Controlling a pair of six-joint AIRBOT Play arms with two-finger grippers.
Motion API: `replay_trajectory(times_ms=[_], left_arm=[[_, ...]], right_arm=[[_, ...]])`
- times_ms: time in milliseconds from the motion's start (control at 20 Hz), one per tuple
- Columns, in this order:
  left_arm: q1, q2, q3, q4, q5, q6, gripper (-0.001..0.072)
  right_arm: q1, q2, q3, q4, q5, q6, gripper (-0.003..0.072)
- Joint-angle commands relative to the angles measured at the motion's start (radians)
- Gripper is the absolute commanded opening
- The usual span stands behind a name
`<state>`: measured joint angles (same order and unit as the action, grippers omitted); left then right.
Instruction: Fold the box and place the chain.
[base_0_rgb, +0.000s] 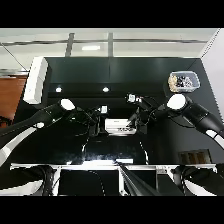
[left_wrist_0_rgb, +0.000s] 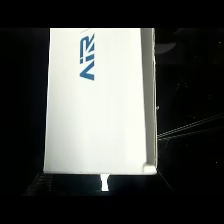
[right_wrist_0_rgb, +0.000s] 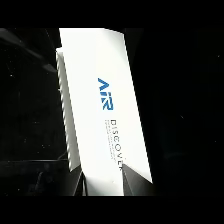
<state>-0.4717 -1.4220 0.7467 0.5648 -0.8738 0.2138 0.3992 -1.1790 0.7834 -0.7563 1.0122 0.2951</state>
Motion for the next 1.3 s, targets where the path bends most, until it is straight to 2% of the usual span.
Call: replay_trajectory(times_ms=[0,1250], left_arm=[[0.000,-0.001,0.000,0.000,0.001,-0.001,0.0493],[0.000,-0.001,0.000,0.000,0.001,-0.001,0.0494]], right_arm=[[0.000,0.000,-0.001,-0.004,0.018,0.013,0.0276],[0.000,0.000,0.000,-0.023,0.043,0.043,0.0277]])
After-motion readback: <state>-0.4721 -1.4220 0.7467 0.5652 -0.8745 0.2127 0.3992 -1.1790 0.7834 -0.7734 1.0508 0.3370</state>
